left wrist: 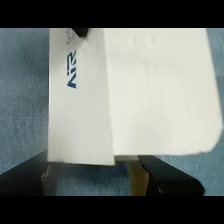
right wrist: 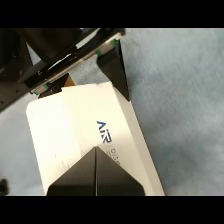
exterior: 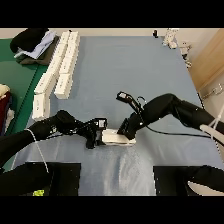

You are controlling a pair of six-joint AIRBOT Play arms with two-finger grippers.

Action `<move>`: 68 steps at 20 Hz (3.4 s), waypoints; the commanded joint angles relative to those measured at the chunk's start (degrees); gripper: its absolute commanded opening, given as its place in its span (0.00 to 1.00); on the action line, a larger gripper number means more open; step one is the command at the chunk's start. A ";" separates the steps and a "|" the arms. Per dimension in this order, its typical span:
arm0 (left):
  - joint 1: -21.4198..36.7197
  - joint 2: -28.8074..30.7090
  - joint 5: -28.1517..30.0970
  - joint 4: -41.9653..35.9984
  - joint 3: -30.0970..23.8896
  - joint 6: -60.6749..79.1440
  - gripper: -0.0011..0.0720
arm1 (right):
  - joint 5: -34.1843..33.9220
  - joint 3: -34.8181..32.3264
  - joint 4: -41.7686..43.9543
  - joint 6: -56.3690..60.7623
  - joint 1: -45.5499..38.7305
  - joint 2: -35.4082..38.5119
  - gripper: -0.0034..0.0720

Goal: Fold the box.

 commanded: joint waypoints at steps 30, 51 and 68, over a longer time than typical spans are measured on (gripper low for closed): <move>0.00 -0.02 0.02 0.02 0.02 0.00 0.58 | 22.08 -9.35 -13.99 -22.01 12.00 8.90 0.82; 0.00 -0.02 0.02 0.02 0.02 0.00 0.58 | 28.35 -10.27 -17.84 -21.97 11.91 11.74 0.82; 0.00 -0.02 0.02 0.00 0.02 0.00 0.58 | 24.68 -11.37 -10.25 -21.99 12.04 9.29 0.44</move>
